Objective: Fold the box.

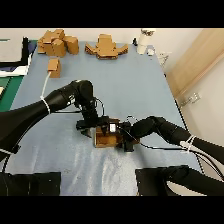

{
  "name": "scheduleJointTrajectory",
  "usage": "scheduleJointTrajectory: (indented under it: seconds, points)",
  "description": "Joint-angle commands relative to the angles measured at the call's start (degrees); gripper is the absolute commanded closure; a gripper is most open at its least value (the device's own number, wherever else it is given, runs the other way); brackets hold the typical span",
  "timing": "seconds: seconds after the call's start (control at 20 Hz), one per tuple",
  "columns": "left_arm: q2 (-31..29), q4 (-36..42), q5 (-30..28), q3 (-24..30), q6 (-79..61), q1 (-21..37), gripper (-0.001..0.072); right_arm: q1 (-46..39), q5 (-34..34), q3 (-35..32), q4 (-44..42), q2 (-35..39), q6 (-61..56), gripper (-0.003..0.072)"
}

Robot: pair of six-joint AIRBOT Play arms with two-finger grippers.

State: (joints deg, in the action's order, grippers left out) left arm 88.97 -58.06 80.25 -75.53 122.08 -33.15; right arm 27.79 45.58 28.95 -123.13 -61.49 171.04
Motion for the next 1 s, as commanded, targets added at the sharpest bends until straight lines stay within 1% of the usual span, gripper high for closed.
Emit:
scheduleJointTrajectory:
  seconds: [0.0,0.2,0.25,0.3,0.35,0.5,0.65,0.75,0.8,0.95]
  points:
    - [0.02,6.38,5.49,-0.13,-5.35,5.03,0.0126,0.07,0.13,0.02,-0.11,0.02,0.0,0.0142]
    - [0.04,7.28,10.49,-0.13,-10.97,10.6,0.0127,0.07,0.13,0.02,-0.11,0.02,0.0,0.0142]
    - [0.04,7.26,11.04,-0.11,-13.62,11.93,0.0142,0.07,0.13,0.02,-0.11,0.02,0.0,0.0142]
    - [0.04,7.21,11.54,-0.13,-17.7,13.44,0.0405,0.07,0.13,0.02,-0.11,0.02,0.0,0.0142]
    - [0.04,6.97,11.67,-0.13,-23.3,14.95,0.0708,0.07,0.13,0.02,-0.11,0.02,0.0,0.0142]
    - [0.02,6.51,11.67,-0.13,-45.0,18.99,0.07,0.07,0.13,0.02,-0.11,0.02,0.0,0.0143]
    - [-0.04,6.32,9.33,-0.11,-61.68,20.31,0.0701,0.07,0.13,0.02,-0.11,0.02,0.0,0.0142]
    - [-0.04,6.43,7.37,0.02,-67.82,20.04,0.0702,0.07,0.13,0.02,-0.11,0.02,0.0,0.0142]
    - [-0.04,6.56,7.26,0.31,-70.82,19.67,0.0701,0.07,0.13,0.02,-0.11,0.02,0.0,0.0142]
    - [-0.44,6.4,6.91,3.3,-77.48,17.88,0.0703,0.07,0.13,0.02,-0.11,0.02,0.0,0.0143]
